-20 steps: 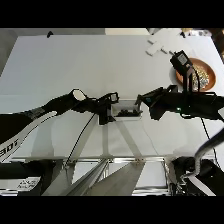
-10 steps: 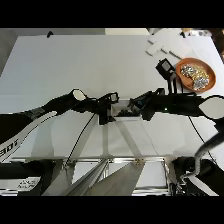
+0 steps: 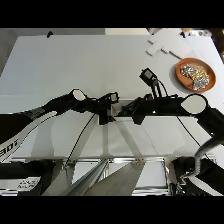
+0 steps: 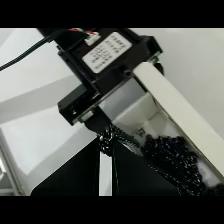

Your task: Fold the box and place the chain.

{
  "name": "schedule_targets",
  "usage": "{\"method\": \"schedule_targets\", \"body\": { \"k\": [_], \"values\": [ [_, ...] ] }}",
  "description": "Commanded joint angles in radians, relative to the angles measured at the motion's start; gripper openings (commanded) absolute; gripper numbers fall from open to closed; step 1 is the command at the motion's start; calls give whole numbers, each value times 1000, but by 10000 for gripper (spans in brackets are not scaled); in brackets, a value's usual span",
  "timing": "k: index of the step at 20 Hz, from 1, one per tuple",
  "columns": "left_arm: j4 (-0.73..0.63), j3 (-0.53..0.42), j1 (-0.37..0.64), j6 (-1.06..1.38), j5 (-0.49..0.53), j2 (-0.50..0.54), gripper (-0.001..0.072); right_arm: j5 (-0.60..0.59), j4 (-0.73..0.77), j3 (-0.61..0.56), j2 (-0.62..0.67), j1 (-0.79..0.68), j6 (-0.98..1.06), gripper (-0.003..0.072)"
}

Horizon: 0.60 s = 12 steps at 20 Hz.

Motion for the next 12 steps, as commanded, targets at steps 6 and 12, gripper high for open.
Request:
{"method": "schedule_targets", "body": {
  "k": [6,12],
  "values": [
    [0,1,0,0,0,0,12,-58,3,-1,-39,40,-29,16],
    [0,1,0,0,0,0,12,-150,0,-1,-43,40,8,97]
  ]
}}
